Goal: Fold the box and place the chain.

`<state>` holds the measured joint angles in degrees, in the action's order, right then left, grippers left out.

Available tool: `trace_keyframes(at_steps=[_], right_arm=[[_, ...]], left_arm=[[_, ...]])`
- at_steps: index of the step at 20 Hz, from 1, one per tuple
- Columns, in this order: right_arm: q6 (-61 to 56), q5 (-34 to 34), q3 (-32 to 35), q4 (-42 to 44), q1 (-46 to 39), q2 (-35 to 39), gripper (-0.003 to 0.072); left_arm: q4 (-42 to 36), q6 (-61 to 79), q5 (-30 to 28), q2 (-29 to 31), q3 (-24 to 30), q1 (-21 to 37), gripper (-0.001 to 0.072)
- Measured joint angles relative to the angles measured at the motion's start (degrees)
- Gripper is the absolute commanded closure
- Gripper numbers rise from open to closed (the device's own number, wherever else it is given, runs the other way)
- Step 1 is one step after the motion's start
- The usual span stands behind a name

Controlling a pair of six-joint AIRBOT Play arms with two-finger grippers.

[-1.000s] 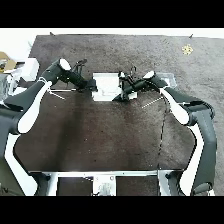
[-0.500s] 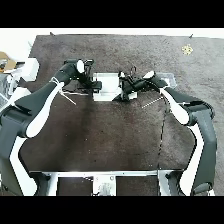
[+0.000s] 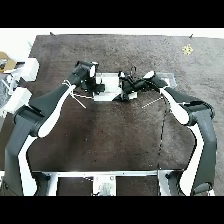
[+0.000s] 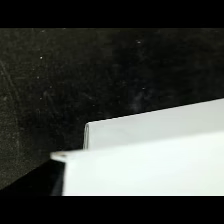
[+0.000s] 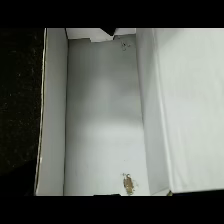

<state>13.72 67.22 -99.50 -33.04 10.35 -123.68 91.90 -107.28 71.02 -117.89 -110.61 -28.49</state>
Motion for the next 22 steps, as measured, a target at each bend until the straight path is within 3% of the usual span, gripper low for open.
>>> trace_keyframes(at_steps=[4, 5, 6, 12, 13, 14, 15, 21, 22], right_arm=[[0.0, 0.0, 0.0, 0.0, 0.0, 0.0, 0.026], [0.0, 0.0, 0.0, 0.0, 0.0, 0.0, 0.0261], [0.0, 0.0, 0.0, 0.0, 0.0, 0.0, 0.0261], [0.0, 0.0, 0.0, 0.0, 0.0, 0.0, 0.026], [0.0, 0.0, 0.0, 0.0, 0.0, 0.0, 0.0261], [0.0, 0.0, 0.0, 0.0, 0.0, 0.0, 0.0261], [0.0, 0.0, 0.0, 0.0, 0.0, 0.0, 0.0261], [-0.1, 0.2, 0.0, 0.0, 0.0, 0.0, 0.026], [0.0, 0.1, 0.0, 0.0, 0.0, 0.0, 0.0261]], left_arm=[[1.3, -2.4, 0.4, -0.7, -0.3, -0.3, 0.0369], [1.5, -2.8, 0.5, -0.8, -0.3, -0.4, 0.042], [1.5, -3.4, 0.7, -0.9, -0.3, -0.4, 0.0541], [1.8, -5.7, 1.0, -1.2, -0.4, -0.4, 0.0541], [1.9, -5.8, 1.0, -1.2, -0.4, -0.5, 0.0575], [2.0, -6.2, 1.2, -1.2, -0.4, -0.4, 0.0681], [2.2, -6.6, 1.7, -1.3, -0.3, -0.4, 0.0698], [2.2, -7.7, 1.7, -1.3, -0.3, -0.4, 0.0694], [2.3, -7.7, 1.7, -1.3, -0.3, -0.4, 0.0515]])
